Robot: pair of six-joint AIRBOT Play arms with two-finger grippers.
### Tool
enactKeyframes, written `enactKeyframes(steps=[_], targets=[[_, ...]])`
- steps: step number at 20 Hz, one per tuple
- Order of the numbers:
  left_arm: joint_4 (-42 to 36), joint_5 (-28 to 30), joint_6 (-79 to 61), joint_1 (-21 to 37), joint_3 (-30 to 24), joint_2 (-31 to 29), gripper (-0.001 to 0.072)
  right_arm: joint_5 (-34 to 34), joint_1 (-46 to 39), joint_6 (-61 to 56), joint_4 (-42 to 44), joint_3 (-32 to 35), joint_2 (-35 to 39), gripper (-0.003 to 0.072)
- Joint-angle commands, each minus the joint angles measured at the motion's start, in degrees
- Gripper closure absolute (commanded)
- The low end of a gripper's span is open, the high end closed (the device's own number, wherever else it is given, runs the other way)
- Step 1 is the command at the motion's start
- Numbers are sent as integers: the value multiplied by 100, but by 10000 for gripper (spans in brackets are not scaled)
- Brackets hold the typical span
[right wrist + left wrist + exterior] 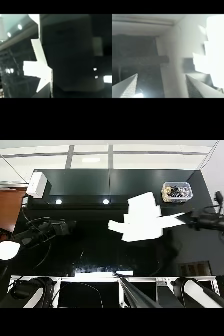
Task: Fold the box and place the chain.
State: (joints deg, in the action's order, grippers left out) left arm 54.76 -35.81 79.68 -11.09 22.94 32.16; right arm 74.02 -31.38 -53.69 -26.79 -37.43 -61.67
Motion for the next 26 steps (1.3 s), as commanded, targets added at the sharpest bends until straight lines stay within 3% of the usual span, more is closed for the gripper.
enactKeyframes(steps=[1, 5, 9, 12, 16, 20, 24, 26], targets=[[-247, 155, -42, -518, 2, 310, 9, -1753, 1401, 411, 1102, 1447, 1552, 678], [-334, 205, -44, -960, 332, 1051, 9, -2522, 2706, 1099, 1082, 2157, 2929, 677], [-1412, -87, -820, -708, 1001, 2382, 9, -2588, 3359, 1045, 254, 2201, 3071, 678], [-2168, -1132, -2015, -509, 1596, 3506, 9, -2581, 3501, 1043, 140, 2203, 3071, 677], [-2441, -2218, -3250, -415, 2111, 4647, 10, -2579, 3508, 1043, 122, 2201, 3071, 677], [-2592, -3294, -4041, -363, 2487, 5486, 13, -2579, 3506, 977, 122, 2201, 3071, 676], [-3515, -4422, -5202, -330, 2697, 6120, 33, -2562, 3508, 837, 120, 2201, 3071, 677], [-3515, -4623, -5248, -332, 2828, 6367, 150, -2559, 3508, 804, 118, 2203, 3071, 676]])
